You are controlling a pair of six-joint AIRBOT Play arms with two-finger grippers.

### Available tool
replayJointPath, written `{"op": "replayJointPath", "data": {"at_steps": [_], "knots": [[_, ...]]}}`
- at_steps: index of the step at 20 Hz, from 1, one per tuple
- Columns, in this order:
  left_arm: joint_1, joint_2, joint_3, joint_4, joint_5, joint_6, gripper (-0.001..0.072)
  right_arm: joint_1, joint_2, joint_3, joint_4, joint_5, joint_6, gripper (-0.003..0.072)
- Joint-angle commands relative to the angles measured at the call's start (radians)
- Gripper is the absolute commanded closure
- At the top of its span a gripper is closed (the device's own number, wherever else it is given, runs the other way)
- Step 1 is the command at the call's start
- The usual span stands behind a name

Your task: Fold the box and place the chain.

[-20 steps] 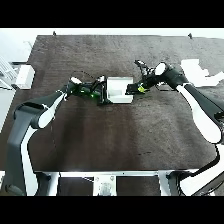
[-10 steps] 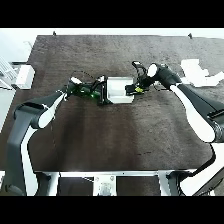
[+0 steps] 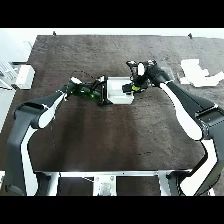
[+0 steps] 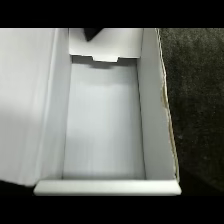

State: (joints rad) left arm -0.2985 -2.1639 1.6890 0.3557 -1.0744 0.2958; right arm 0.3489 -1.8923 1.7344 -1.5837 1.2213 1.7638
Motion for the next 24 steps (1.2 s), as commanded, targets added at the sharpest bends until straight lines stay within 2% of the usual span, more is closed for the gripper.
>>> {"op": "replayJointPath", "data": {"at_steps": [1, 10, 11, 14, 15, 17, 18, 21, 24], "knots": [[0.0, 0.001, 0.0, 0.0, 0.0, 0.0, 0.0179, 0.007, -0.005, 0.019, -0.052, 0.048, 0.04, 0.0237], [0.0, 0.001, 0.0, 0.0, 0.001, 0.0, 0.0179, 0.011, -0.034, 0.022, -0.051, 0.089, 0.097, 0.0241], [0.0, 0.001, 0.0, 0.0, 0.001, 0.0, 0.0179, 0.013, -0.035, 0.023, -0.051, 0.088, 0.115, 0.0276], [0.0, 0.001, 0.0, 0.0, 0.0, 0.0, 0.0179, 0.015, -0.035, 0.023, -0.051, 0.088, 0.122, 0.032], [0.0, 0.001, 0.0, 0.0, 0.0, 0.0, 0.0179, 0.016, -0.035, 0.023, -0.051, 0.087, 0.127, 0.0392], [0.0, 0.001, 0.0, 0.0, 0.001, 0.0, 0.0179, 0.018, -0.038, 0.023, -0.051, 0.08, 0.146, 0.0421], [0.0, 0.001, 0.0, 0.0, 0.0, 0.0, 0.0179, 0.018, -0.042, 0.024, -0.051, 0.079, 0.149, 0.0472], [0.0, 0.001, 0.0, 0.0, 0.001, 0.0, 0.0179, 0.019, -0.053, 0.023, -0.048, 0.079, 0.174, 0.0485], [0.0, 0.001, 0.0, 0.0, 0.001, 0.0, 0.0179, 0.029, -0.056, 0.024, -0.048, 0.077, 0.174, 0.0629]]}}
